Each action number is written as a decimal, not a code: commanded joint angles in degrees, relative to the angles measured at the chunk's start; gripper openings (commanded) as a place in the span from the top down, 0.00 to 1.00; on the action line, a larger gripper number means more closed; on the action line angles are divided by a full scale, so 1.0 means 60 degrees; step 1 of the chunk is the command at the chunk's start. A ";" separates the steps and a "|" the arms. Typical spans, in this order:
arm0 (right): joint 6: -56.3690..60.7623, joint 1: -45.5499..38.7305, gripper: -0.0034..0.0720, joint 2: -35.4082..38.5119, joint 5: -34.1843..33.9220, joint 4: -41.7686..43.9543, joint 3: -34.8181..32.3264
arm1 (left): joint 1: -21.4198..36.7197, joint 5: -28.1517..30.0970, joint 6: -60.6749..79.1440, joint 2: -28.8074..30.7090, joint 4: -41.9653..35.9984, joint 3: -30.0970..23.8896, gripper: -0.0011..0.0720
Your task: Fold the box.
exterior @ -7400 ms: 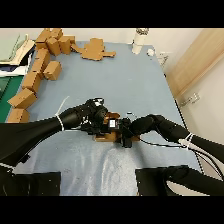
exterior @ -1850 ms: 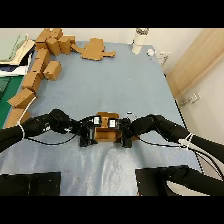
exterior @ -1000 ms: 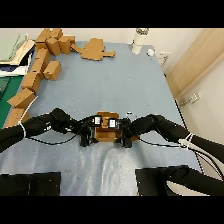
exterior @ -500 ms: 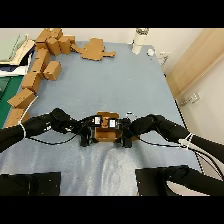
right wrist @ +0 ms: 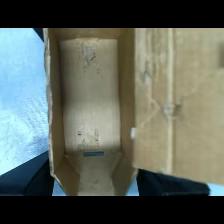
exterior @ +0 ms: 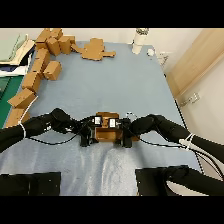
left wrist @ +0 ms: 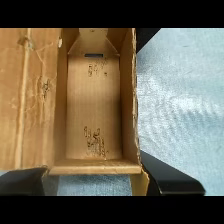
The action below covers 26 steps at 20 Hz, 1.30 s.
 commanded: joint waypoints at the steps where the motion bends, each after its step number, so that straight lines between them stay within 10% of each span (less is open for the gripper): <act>1: 0.1235 -0.0120 0.00 0.0379 0.0051 -0.0674 0.0007 | 0.0000 0.0025 0.0004 -0.0004 0.0004 0.0011 0.35; 8: 0.5781 -0.0408 0.01 0.2459 -0.2113 -0.2528 0.0007 | 0.0000 0.0025 0.0004 -0.0004 0.0004 0.0011 0.35; 14: 0.8684 -0.0408 0.01 0.3672 -0.3661 -0.0259 0.0004 | 0.0000 0.0025 0.0004 -0.0004 0.0004 0.0011 0.35; 23: 1.3264 -0.0393 0.03 0.3599 -0.2732 0.1202 -0.0004 | 0.0000 0.0025 0.0004 -0.0004 0.0004 0.0011 0.35; 24: 1.3624 -0.0393 0.09 0.3450 -0.2503 0.1337 0.0007 | 0.0000 0.0025 0.0004 -0.0004 0.0004 0.0011 0.35; 26: 1.3584 -0.0393 0.81 0.2922 -0.1854 0.1883 0.0073 | 0.0000 0.0029 0.0000 -0.0004 0.0004 0.0011 0.35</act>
